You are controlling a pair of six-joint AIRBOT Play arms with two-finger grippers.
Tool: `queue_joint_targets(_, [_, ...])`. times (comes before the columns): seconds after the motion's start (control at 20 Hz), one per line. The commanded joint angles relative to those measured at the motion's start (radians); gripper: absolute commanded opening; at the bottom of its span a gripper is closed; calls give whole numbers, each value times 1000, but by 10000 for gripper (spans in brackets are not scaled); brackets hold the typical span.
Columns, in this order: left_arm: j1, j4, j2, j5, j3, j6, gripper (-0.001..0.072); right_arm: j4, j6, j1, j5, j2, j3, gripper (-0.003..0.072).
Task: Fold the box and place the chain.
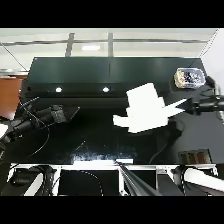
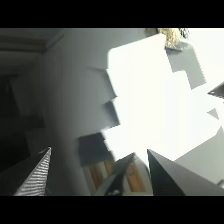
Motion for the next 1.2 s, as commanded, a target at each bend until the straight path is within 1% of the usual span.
queue_joint_targets(0.0, [-1,0,-1,-37,-1,0,712,137,-102,212,-211,216,-241,14])
queue_joint_targets(0.1, [-1,0,-1,-72,-2,0,712,306,-231,337,-356,374,-412,14])
queue_joint_targets(0.15, [-1,1,-3,-86,-3,0,712,400,-321,396,-411,448,-492,14])
queue_joint_targets(0.2, [-1,1,-3,-86,-8,0,712,463,-396,442,-448,503,-556,14])
queue_joint_targets(0.25, [-1,1,-5,-85,-15,0,712,481,-438,486,-481,540,-607,14])
queue_joint_targets(0.35, [-1,2,-27,-82,-29,-3,711,481,-450,552,-512,554,-656,15])
queue_joint_targets(0.5, [-1,36,-124,-85,-32,-79,711,483,-449,607,-535,554,-663,14])
queue_joint_targets(0.65, [-1,145,-286,-92,-31,-219,711,483,-426,614,-554,554,-663,14])
queue_joint_targets(0.7, [-1,146,-350,-105,-29,-189,711,483,-422,614,-555,554,-663,14])
queue_joint_targets(0.75, [-1,119,-405,-122,-25,-130,711,482,-418,614,-555,554,-663,14])
queue_joint_targets(0.85, [-1,-17,-510,-166,-11,64,710,481,-414,614,-553,554,-663,14])
queue_joint_targets(0.9, [-1,-96,-560,-207,2,200,711,479,-406,614,-553,554,-663,15])
queue_joint_targets(0.95, [-6,-143,-609,-240,19,293,711,473,-397,614,-553,554,-663,14])
queue_joint_targets(1.0, [-14,-145,-654,-262,42,323,711,462,-381,614,-553,554,-663,14])
queue_joint_targets(1.15, [-67,-120,-785,-312,158,415,711,413,-325,614,-550,554,-663,15])
